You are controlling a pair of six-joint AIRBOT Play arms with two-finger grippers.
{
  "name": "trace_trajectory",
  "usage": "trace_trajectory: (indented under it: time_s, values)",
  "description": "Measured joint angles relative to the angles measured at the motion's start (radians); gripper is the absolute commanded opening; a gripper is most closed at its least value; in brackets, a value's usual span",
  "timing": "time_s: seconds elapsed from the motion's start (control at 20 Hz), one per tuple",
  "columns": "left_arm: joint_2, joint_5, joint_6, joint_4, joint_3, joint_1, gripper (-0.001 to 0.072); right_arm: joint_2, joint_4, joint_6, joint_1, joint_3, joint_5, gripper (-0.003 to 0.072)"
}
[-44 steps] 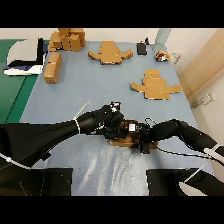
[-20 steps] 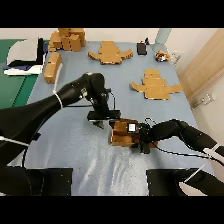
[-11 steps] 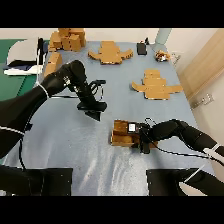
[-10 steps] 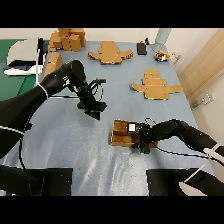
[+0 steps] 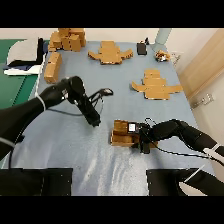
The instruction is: Fold the box.
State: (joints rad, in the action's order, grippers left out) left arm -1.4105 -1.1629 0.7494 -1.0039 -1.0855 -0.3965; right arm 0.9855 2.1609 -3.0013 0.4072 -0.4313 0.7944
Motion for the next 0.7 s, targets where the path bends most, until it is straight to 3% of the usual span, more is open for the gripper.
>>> trace_trajectory:
  time_s: [0.1,0.15,0.2,0.45,0.7]
  values:
    - [0.063,0.077,-0.142,0.064,0.096,-0.021,0.0046,0.000,0.000,0.000,0.000,0.000,0.000,0.0509]
    - [0.090,0.105,-0.249,0.111,0.146,-0.019,0.0507,0.000,0.000,0.000,0.000,0.000,0.000,0.0509]
    - [0.110,0.127,-0.356,0.169,0.188,-0.015,0.0676,0.000,0.000,0.000,0.000,0.000,0.000,0.0509]
    - [0.155,0.252,-0.753,0.366,0.358,0.002,0.0677,0.000,0.000,0.000,0.000,0.000,0.000,0.0509]
    - [0.163,0.346,-0.903,0.448,0.414,-0.013,0.0676,0.000,0.000,0.000,0.000,0.000,0.000,0.0510]
